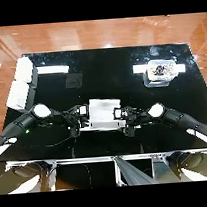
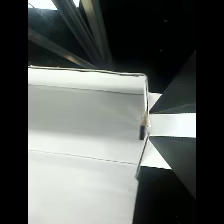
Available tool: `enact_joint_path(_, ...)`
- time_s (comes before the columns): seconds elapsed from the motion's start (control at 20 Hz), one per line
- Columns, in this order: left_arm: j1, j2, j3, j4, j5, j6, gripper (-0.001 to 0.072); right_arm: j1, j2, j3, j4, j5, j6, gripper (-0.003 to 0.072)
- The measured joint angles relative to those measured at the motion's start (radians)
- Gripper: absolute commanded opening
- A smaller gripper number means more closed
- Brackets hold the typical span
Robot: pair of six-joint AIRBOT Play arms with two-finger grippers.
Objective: Fold the box and place the chain.
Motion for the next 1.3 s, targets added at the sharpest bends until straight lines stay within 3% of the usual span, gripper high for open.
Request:
enact_joint_path(0.1,-0.006,-0.011,0.0,-0.019,0.0,0.0,0.0213,0.0,0.0,0.0,-0.001,0.0,0.0,0.0236)
enact_joint_path(0.15,-0.012,-0.017,0.0,-0.026,0.002,0.0,0.0122,0.0,0.0,0.0,-0.001,0.0,0.0,0.0236)
enact_joint_path(0.2,-0.019,-0.023,0.0,-0.03,0.0,0.0,0.0078,0.0,0.0,0.0,-0.001,0.0,0.0,0.0236)
enact_joint_path(0.3,-0.032,-0.037,0.0,-0.041,0.005,0.0,0.0073,0.0,0.0,0.0,-0.001,0.0,0.0,0.0236)
enact_joint_path(0.35,-0.039,-0.044,0.0,-0.048,0.007,0.0,0.0022,0.0,0.0,0.0,-0.001,0.0,-0.001,0.0236)
enact_joint_path(1.0,-0.07,-0.069,0.001,-0.1,0.042,0.003,0.0026,0.0,0.0,0.0,0.0,0.001,0.001,0.0236)
enact_joint_path(1.1,-0.071,-0.069,0.001,-0.103,0.046,0.003,0.0093,0.0,0.0,0.0,0.0,0.001,0.001,0.0236)
enact_joint_path(1.2,-0.071,-0.069,0.001,-0.105,0.047,0.003,0.011,0.0,0.0,0.0,0.0,0.001,0.0,0.0236)
enact_joint_path(1.3,-0.071,-0.069,0.001,-0.108,0.047,0.003,0.0218,0.0,0.0,0.0,0.0,0.0,0.0,0.0236)
